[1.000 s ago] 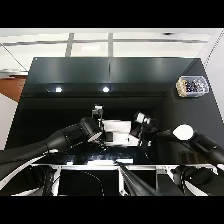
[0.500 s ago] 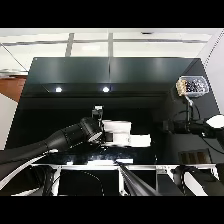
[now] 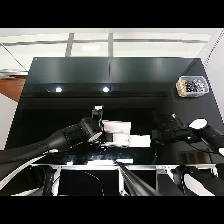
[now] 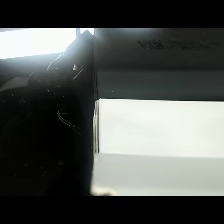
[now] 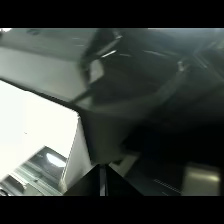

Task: Fold the box and place the chain.

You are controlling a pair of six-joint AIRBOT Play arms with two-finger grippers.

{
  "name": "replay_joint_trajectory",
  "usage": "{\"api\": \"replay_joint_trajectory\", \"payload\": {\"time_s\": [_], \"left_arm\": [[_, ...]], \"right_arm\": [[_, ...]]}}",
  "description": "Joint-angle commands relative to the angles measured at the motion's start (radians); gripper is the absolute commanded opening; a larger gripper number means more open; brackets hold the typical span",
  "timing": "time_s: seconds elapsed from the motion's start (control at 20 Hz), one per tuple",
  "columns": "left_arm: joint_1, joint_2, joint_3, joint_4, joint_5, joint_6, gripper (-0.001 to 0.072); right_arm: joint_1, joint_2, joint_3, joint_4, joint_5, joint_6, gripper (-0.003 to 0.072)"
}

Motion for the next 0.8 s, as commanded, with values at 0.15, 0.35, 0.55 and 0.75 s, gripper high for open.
{"api": "replay_joint_trajectory", "payload": {"time_s": [0.15, 0.35, 0.55, 0.75], "left_arm": [[0.0, 0.0, 0.0, 0.0, 0.0, 0.0, 0.0031], [0.0, 0.0, 0.0, 0.0, 0.0, 0.0, 0.0031], [0.0, 0.0, 0.0, 0.0, 0.0, 0.0, 0.0031], [0.0, 0.0, 0.0, 0.0, 0.0, 0.0, 0.0031]], "right_arm": [[0.166, -0.025, 0.047, 0.133, -0.028, -0.039, 0.0398], [0.209, -0.025, 0.114, 0.146, 0.056, -0.076, 0.0627], [0.26, -0.025, 0.132, 0.149, 0.033, -0.059, 0.0595], [0.364, -0.025, 0.154, 0.096, -0.085, 0.056, 0.0586]]}}
